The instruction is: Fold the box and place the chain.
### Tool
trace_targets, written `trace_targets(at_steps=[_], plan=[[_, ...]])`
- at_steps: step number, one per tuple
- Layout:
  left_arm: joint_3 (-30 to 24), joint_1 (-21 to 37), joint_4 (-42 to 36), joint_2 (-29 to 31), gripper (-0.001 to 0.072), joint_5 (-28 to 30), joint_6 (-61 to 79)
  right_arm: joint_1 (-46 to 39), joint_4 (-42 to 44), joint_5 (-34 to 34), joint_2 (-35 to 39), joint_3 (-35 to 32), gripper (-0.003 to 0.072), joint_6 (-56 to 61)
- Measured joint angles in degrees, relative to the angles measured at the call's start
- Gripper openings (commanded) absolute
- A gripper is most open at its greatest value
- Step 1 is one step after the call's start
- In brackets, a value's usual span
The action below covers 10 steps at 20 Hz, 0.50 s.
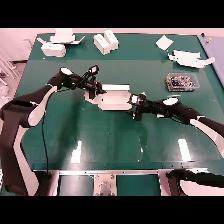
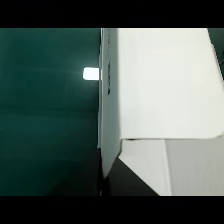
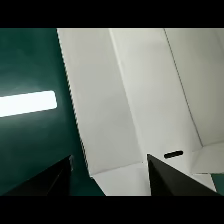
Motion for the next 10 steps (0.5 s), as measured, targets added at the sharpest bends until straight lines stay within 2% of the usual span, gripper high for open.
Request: trace_targets(at_steps=[10], plan=[[0.00,0.00,-0.04,0.00,0.0023,0.00,0.02,1.44,2.38,-4.46,-0.63,1.79,0.0542,-0.98]])
